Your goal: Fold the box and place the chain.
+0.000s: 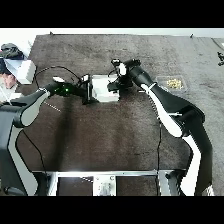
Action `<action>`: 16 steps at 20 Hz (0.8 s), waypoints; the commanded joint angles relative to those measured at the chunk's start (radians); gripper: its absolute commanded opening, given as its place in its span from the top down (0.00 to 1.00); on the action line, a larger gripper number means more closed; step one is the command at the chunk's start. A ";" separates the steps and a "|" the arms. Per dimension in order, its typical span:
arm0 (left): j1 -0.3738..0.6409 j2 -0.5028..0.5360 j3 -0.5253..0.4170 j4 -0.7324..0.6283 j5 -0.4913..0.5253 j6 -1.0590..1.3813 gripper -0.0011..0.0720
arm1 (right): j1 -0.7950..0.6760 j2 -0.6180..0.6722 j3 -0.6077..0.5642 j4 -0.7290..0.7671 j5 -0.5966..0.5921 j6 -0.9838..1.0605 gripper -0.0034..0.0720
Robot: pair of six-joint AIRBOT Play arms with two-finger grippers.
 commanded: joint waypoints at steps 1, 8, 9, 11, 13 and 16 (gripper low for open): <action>0.000 0.001 0.000 0.000 0.000 0.000 0.51 | 0.001 -0.016 0.000 -0.019 0.008 0.029 0.39; 0.000 0.001 0.000 0.000 0.000 0.000 0.51 | 0.002 -0.019 0.000 -0.040 -0.001 0.059 0.40; 0.000 0.001 0.000 0.000 0.000 0.000 0.51 | 0.004 -0.019 0.000 -0.040 -0.006 0.063 0.40; 0.000 0.001 0.000 0.000 0.000 0.000 0.51 | 0.008 -0.019 0.000 -0.040 -0.008 0.068 0.55; 0.000 0.001 0.000 0.000 0.000 0.000 0.51 | 0.012 -0.020 0.000 -0.040 -0.007 0.074 0.55; 0.000 0.001 0.000 0.000 0.000 0.000 0.51 | 0.014 -0.019 0.000 -0.040 -0.007 0.075 0.55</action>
